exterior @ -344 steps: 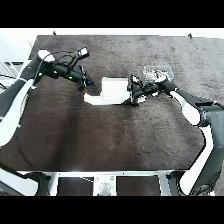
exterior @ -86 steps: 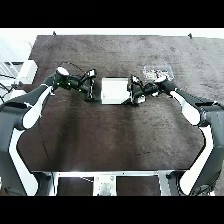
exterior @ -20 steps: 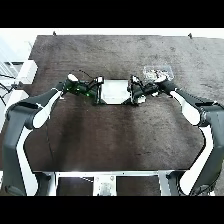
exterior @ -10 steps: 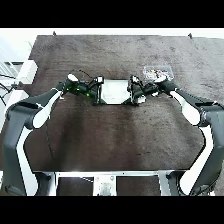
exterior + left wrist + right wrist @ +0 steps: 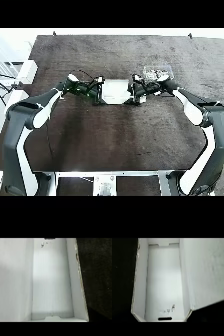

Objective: Fold the box and place the chain.

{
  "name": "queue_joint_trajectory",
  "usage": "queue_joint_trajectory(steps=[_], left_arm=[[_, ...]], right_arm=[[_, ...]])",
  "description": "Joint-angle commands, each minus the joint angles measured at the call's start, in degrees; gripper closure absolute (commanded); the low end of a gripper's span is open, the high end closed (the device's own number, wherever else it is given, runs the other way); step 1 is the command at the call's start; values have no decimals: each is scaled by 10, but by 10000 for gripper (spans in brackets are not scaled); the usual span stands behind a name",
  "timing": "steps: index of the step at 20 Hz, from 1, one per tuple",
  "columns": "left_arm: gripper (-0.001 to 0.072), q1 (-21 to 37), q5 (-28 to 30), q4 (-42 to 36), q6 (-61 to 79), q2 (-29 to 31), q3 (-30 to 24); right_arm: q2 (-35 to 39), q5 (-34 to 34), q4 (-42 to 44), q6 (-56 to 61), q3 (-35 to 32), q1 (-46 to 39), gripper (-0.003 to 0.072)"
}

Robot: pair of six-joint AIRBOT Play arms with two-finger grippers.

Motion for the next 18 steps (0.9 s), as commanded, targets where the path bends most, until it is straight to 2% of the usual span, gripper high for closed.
queue_joint_trajectory(steps=[1,8,9,10,11,12,15,16,18], left_arm=[[355,1,-1,1,2,0,0],[354,1,-1,1,2,0,0],[354,0,-1,1,2,0,0],[354,0,-1,1,2,0,0],[354,1,-1,1,2,0,0],[355,1,-1,1,2,0,0],[354,0,-1,1,2,0,0],[354,0,-1,1,2,0,0],[355,0,-1,1,2,0,0]], right_arm=[[16,8,-16,3,0,-21,-34],[72,96,-10,32,0,-62,-34],[76,104,2,41,0,-62,50],[78,122,17,45,0,-60,283],[78,146,35,45,0,-57,617],[78,158,47,45,0,-52,673],[77,154,100,47,0,-30,674],[77,140,121,57,0,-21,674],[77,71,140,119,0,-5,674]])
